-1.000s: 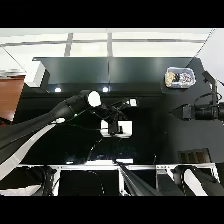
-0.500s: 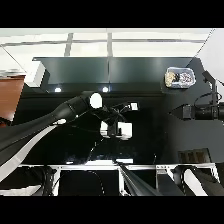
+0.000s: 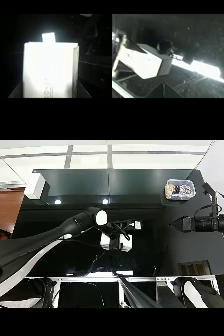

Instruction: Fold the box and place the chain.

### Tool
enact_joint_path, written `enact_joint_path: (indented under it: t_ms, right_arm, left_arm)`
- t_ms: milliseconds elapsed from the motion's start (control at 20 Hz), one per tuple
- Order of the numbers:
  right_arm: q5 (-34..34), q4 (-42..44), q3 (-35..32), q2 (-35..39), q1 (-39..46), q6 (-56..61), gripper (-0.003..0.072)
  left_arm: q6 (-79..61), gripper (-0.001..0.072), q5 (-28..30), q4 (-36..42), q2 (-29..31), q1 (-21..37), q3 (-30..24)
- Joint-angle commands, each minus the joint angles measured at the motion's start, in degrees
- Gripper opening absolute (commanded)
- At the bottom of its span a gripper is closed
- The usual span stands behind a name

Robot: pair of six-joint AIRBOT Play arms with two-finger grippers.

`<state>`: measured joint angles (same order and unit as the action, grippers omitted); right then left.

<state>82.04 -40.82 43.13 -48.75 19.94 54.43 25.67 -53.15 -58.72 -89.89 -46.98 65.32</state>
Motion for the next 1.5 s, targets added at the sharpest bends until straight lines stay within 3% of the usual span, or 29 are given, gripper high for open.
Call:
enact_joint_path:
  t_ms: [0,100,150,300,400,550,700,800,900,1050,1250,1350,1450]
  right_arm:
    - [0.04,0.02,0.02,0.04,-0.07,0.02,0.0012]
    - [0.02,0.02,0.02,0.04,-0.07,0.02,0.0012]
    - [-0.02,0.02,0.02,0.04,-0.07,0.02,0.0012]
    - [-0.24,0.02,0.04,0.04,-0.07,0.02,0.0012]
    - [-0.57,0.02,0.02,0.04,-0.07,0.02,0.0012]
    - [-2.38,0.04,0.02,0.04,-0.07,0.02,0.0012]
    - [-3.56,0.09,0.02,0.04,-0.07,0.02,0.0012]
    - [-4.28,0.11,0.02,0.04,-0.07,0.02,0.0012]
    - [-5.07,0.15,0.02,0.04,-0.07,0.02,0.0011]
    - [-7.06,0.13,0.02,0.04,-0.07,0.04,0.0012]
    - [-14.60,0.26,0.02,0.02,-0.07,0.35,0.0012]
    - [-17.75,0.39,0.02,0.02,-0.07,3.82,0.0012]
    - [-19.37,0.39,0.04,0.02,-0.07,5.92,0.0012]
  left_arm:
    - [-0.20,0.0679,3.74,-0.90,-1.44,-1.84,-0.02]
    - [-0.13,0.0484,2.47,-2.03,-0.98,-2.05,0.00]
    - [-0.11,0.0321,1.40,-3.13,-0.57,-1.99,0.00]
    - [5.73,0.0229,-0.55,-8.92,2.67,-0.37,0.00]
    - [13.75,0.0229,-3.48,-15.28,6.05,3.50,-0.02]
    - [27.91,0.0229,-12.31,-27.52,9.88,15.28,-0.09]
    - [54.86,0.0229,-21.24,-39.43,10.86,33.42,-0.11]
    - [58.75,0.0229,-23.50,-38.25,10.84,46.42,-0.20]
    - [58.75,0.0230,-21.66,-36.26,10.84,57.53,-0.04]
    - [58.77,0.0229,-17.38,-35.69,10.43,67.89,0.42]
    - [49.68,0.0229,-6.01,-32.37,7.48,70.97,0.42]
    - [34.71,0.0228,-0.26,-24.37,5.79,70.84,0.76]
    - [31.93,0.0229,3.30,-18.60,2.95,70.86,2.99]
